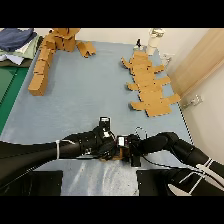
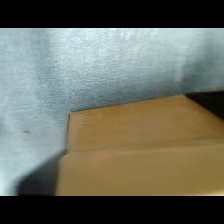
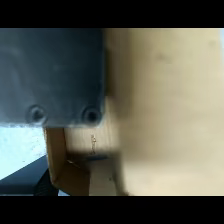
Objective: Fold the box.
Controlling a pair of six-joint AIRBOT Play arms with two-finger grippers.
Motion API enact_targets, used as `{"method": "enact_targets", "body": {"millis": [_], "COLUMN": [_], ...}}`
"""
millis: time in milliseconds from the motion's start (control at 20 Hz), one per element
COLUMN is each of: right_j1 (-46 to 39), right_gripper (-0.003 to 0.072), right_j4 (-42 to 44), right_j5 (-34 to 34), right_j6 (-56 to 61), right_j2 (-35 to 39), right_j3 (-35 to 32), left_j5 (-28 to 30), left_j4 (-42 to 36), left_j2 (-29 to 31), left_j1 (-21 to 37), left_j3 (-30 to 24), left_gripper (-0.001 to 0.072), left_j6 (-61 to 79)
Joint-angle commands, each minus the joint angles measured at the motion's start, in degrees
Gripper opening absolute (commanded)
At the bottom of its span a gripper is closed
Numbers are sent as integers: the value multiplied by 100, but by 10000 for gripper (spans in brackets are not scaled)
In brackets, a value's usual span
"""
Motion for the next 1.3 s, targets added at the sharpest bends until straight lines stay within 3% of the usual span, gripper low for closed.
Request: {"method": "enact_targets", "body": {"millis": [0, 300, 350, 400, 450, 1000, 1250], "right_j1": [2, 2, 2, 2, 2, 2, 2], "right_gripper": [507, 507, 507, 507, 507, 507, 507], "right_j4": [4, 4, 4, 4, 4, 4, 4], "right_j5": [2, 2, 2, 2, 2, 2, 2], "right_j6": [0, 0, 0, 0, 0, 0, 0], "right_j2": [4, 4, 4, 4, 4, 4, 2], "right_j3": [2, 2, 2, 2, 2, 2, 2], "left_j5": [-87, -52, -44, -39, -35, -955, -2100], "left_j4": [164, 184, 184, 175, 160, 723, 514], "left_j2": [-155, -151, -149, -149, -140, 684, 1115], "left_j1": [-55, -55, -55, -55, -55, -44, -55], "left_j3": [162, 247, 249, 258, 258, 256, 251], "left_gripper": [41, 14, 57, 379, 539, 519, 518], "left_j6": [-308, -205, -155, -136, -188, -39, 761]}}
